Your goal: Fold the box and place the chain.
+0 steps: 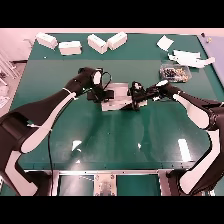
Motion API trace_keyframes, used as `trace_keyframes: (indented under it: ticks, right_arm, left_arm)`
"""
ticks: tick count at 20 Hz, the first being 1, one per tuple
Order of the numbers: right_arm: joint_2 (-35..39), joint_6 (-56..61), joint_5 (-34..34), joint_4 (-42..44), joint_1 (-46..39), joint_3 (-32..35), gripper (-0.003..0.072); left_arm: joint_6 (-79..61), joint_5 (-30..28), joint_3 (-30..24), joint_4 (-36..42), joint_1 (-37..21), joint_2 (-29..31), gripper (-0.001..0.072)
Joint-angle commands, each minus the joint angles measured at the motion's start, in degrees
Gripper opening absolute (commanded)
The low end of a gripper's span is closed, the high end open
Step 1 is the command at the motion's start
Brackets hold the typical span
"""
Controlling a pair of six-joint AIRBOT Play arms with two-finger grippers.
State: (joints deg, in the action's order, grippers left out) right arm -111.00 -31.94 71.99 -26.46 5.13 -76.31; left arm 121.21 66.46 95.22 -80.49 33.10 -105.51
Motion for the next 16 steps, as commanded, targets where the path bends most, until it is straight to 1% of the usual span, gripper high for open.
trace_keyframes:
  ticks: [1,6,9,16]
  right_arm:
    - [0.0,-0.02,0.09,0.13,0.02,0.02,0.0569]
    - [0.0,-0.02,0.09,0.13,0.02,0.02,0.0569]
    - [0.0,-0.02,0.11,0.13,0.02,0.02,0.0569]
    - [0.0,-0.02,0.09,0.13,0.02,0.02,0.0569]
  left_arm:
    - [5.95,3.21,1.07,-1.92,0.07,-0.7,0.0289]
    - [8.9,5.55,1.16,-2.93,0.07,-1.46,0.0289]
    - [8.9,5.84,1.27,-2.64,0.07,-2.12,0.0288]
    - [8.83,2.99,1.31,-0.9,0.68,-3.39,0.0288]
